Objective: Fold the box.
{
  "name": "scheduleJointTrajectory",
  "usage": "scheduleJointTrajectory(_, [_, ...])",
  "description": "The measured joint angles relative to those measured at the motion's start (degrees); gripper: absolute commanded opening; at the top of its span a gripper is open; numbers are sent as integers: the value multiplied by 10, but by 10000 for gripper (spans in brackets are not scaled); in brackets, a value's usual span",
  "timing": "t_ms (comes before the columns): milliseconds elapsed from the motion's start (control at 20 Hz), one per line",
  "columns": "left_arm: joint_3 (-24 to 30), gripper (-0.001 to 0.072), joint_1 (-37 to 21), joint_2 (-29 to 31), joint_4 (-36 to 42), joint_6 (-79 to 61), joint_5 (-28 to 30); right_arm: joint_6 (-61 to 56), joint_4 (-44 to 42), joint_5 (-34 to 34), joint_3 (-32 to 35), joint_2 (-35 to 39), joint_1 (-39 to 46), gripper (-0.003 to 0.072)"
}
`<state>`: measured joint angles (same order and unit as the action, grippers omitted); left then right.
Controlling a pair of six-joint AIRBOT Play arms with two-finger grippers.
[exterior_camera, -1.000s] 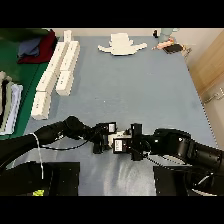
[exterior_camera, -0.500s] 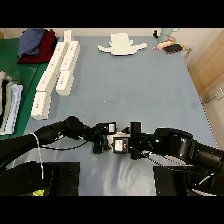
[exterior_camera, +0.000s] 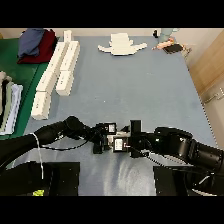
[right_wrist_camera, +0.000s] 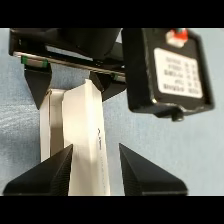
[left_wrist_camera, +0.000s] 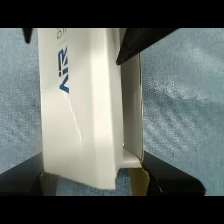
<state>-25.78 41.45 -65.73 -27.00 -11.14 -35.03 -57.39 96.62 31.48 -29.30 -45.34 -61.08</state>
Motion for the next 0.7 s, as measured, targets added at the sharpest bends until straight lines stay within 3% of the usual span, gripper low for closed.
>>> scheduleJointTrajectory(700, [0,521,0,0,0,0,-1,13,-88,22,1,-17,0,405])
